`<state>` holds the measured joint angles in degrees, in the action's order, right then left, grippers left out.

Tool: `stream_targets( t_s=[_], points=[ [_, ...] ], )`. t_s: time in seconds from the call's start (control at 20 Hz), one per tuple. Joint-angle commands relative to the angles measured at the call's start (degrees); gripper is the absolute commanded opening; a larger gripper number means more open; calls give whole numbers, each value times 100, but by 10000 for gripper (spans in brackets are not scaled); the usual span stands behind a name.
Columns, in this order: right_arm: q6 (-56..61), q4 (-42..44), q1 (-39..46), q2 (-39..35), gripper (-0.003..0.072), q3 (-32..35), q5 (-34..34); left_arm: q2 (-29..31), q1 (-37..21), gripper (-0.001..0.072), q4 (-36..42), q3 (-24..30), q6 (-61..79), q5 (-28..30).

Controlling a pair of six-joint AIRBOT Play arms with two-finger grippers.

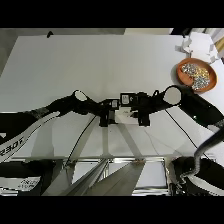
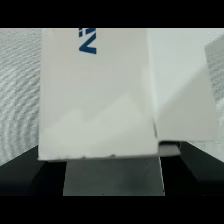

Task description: Fold the box and place the chain.

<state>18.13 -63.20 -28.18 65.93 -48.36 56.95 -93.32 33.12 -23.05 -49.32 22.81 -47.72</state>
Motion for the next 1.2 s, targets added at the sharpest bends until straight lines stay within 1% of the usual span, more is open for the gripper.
stream_targets(
  t_s=[0.0,0.3,0.45,0.6,0.65,0.7,0.9,1.0,1.15],
  points=[
    [-48,-9,4,-11,224,-96,190,4,-7,31,13,2,-11,35],
    [-42,-2,2,-9,224,-101,391,4,-7,31,13,2,-11,35],
    [-42,-13,2,-9,224,-59,306,4,-7,31,13,2,-11,35],
    [-11,-118,2,-7,216,85,83,4,-7,31,13,2,-11,37],
    [2,-199,4,-7,210,92,31,4,-7,31,13,2,-11,35],
    [2,-269,4,-7,182,92,-26,4,-7,31,13,2,-11,35],
    [2,-293,4,-9,151,92,-177,4,-7,31,13,2,-11,35],
    [4,-280,4,-9,93,92,-173,4,-7,31,13,2,-11,35],
    [7,-236,4,-9,93,90,-168,4,-7,31,13,2,-11,35]
  ],
)
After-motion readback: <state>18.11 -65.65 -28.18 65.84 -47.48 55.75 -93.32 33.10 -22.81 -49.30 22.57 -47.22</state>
